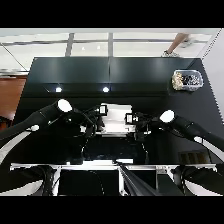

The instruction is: Fold the box and place the chain.

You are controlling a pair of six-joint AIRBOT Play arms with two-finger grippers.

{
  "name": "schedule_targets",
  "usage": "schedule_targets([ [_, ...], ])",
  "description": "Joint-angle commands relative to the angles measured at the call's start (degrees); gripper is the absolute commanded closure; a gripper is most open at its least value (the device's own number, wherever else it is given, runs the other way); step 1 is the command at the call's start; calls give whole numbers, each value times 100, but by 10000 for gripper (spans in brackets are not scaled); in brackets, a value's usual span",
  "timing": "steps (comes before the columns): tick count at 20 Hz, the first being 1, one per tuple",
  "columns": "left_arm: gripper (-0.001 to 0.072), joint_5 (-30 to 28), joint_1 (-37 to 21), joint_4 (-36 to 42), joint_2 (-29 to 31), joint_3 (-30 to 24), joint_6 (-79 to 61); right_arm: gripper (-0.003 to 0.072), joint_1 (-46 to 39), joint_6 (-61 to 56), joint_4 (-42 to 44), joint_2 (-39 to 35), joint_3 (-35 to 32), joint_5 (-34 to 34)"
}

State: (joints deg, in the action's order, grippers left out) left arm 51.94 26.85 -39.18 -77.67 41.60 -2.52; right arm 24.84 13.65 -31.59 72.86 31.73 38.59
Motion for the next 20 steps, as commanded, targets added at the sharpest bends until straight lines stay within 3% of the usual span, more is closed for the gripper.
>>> schedule_targets([
  [1,682,-46,-37,-302,125,85,337,553,0,-11,0,2,-2,-2],
  [5,683,337,-629,-1432,955,136,2116,553,0,-13,0,2,-2,-2],
  [9,682,1888,-1513,-3101,1598,125,3506,553,0,-11,0,2,-2,-2],
  [11,683,2124,-1998,-3370,1598,9,4741,553,0,-11,-2,2,-2,-2],
  [13,682,1392,-2605,-3040,1593,-407,6572,553,0,-11,0,2,-2,-4],
  [15,682,1025,-3220,-1899,1513,-841,7589,553,0,-11,-2,2,-2,-2],
  [17,682,1051,-3604,-374,1276,-1246,7036,553,0,-13,0,2,-2,-2],
  [20,683,1051,-3460,365,691,-1329,6500,553,0,-13,0,2,-2,-2],
])
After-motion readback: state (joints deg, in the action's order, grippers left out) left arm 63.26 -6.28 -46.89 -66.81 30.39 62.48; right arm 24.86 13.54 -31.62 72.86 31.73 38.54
